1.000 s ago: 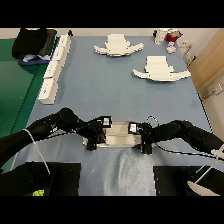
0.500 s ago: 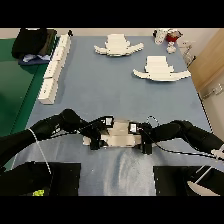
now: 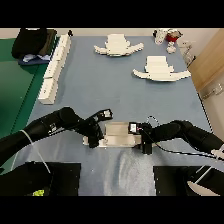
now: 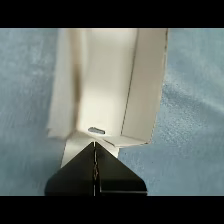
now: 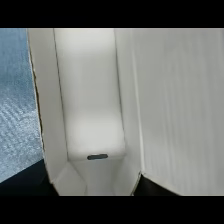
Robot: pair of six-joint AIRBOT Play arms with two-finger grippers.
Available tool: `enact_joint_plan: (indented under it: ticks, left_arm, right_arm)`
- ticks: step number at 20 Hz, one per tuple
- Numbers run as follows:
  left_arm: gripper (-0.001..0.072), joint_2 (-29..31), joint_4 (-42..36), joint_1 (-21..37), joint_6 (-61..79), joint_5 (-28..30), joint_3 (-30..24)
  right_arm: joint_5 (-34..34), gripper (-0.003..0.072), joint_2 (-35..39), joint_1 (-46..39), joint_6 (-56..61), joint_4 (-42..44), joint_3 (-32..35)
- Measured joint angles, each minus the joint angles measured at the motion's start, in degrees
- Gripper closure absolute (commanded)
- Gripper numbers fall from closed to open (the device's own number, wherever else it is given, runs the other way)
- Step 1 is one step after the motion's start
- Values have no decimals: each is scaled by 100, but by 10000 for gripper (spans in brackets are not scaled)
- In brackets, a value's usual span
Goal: Fold the box.
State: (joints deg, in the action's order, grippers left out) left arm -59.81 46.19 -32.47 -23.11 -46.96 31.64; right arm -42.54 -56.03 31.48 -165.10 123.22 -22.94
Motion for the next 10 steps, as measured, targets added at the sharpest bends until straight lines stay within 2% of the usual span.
enact_joint_plan:
  ticks: [3, 6, 10]
  left_arm:
    - [697, 463, 850, 284, -2044, -616, 216]
    - [696, 855, 1690, 813, -3705, -1023, 313]
    - [697, 979, 2337, 1768, -4920, -1475, 280]
  right_arm:
    - [2, 181, 0, 0, 0, 0, 0]
    - [2, 181, 0, 0, 0, 0, 0]
    - [2, 181, 0, 0, 0, 0, 0]
